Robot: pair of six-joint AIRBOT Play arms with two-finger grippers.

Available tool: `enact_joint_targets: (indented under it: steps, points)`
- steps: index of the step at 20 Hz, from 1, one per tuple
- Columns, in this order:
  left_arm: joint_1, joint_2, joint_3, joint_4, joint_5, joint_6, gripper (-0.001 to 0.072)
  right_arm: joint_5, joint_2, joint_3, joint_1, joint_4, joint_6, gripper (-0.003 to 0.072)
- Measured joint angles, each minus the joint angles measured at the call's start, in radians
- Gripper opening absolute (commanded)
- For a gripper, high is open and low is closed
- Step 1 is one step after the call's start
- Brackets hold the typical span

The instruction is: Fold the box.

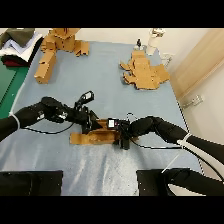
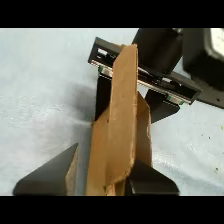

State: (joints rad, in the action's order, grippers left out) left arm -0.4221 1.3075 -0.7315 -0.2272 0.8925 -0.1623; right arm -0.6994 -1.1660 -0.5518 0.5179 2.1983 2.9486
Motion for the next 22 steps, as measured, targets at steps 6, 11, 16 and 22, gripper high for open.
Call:
enact_joint_targets:
  steps: [6,11,16,22]
  points:
    - [0.102,-0.162,-0.001,-0.339,0.046,0.470,0.0122,-0.001,0.000,0.000,0.000,-0.003,0.000,0.0438]
    - [0.066,-0.212,0.047,-0.510,0.288,1.028,0.0012,-0.010,0.000,0.000,0.000,-0.003,0.000,0.0438]
    - [-0.093,-0.222,0.114,-0.263,0.214,1.212,0.0012,-0.016,0.000,0.000,0.000,-0.003,0.000,0.0437]
    - [-0.130,-0.214,0.116,-0.067,-0.080,1.172,0.0011,-0.022,0.000,0.000,0.000,-0.003,0.000,0.0438]
